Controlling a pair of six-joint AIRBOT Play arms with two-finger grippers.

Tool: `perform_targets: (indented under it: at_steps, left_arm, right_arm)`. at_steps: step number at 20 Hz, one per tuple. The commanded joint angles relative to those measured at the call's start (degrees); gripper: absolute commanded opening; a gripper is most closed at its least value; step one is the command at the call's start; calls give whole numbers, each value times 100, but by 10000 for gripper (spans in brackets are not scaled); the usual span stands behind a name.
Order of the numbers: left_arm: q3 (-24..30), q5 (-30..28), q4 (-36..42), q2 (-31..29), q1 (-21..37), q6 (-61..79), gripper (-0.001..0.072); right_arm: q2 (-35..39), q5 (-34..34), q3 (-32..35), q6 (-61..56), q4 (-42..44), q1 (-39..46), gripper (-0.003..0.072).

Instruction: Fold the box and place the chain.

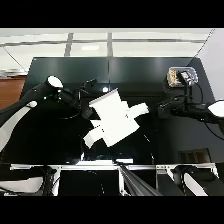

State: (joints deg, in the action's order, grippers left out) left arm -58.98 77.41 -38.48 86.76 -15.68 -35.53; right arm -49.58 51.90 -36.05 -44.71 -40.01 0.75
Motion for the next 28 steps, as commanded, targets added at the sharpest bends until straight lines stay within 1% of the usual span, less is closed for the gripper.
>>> perform_targets:
  at_steps: [1,3,5,8,9,11,12,13,14,15,18,20,23,25,28]
  left_arm:
    - [210,-826,-210,-577,-256,507,19]
    - [216,-1051,-487,-656,-411,1303,19]
    - [216,-1384,-686,-623,-555,1587,21]
    - [216,-1742,-721,-586,-678,1825,23]
    - [216,-1709,-721,-555,-728,2218,24]
    - [216,-1707,-907,-501,-968,3314,24]
    - [216,-1847,-1086,-496,-1097,3722,24]
    - [212,-2037,-1300,-496,-1207,3845,24]
    - [205,-2199,-1482,-496,-1281,3832,24]
    - [203,-2240,-1534,-494,-1318,3812,24]
    - [203,-2221,-1530,-369,-1344,3292,24]
    - [203,-2120,-1528,-297,-1392,3202,24]
    - [203,-2197,-1528,-243,-1456,2765,24]
    - [203,-2168,-1528,-201,-1464,2656,24]
    - [118,-2153,-1578,-203,-1543,2162,24]
  right_arm:
    - [2,140,-85,0,-225,275,691]
    - [2,142,-85,0,-227,275,691]
    - [2,133,-85,-2,-192,275,691]
    - [2,-308,-81,17,-205,267,691]
    - [0,-424,-72,153,-208,267,691]
    - [-4,-597,33,822,-223,258,691]
    - [-7,-636,146,1130,-216,258,691]
    - [-20,-605,275,1226,-197,258,692]
    - [-28,-494,387,1228,-197,258,693]
    - [-37,-293,481,1292,-203,258,693]
    - [-42,262,680,1956,-7,153,694]
    - [-42,319,807,2400,-11,-179,694]
    - [-46,-210,1080,2815,-11,-800,694]
    - [-50,-625,1244,3314,-22,-1178,693]
    - [-105,-999,1338,3899,-350,-1637,691]
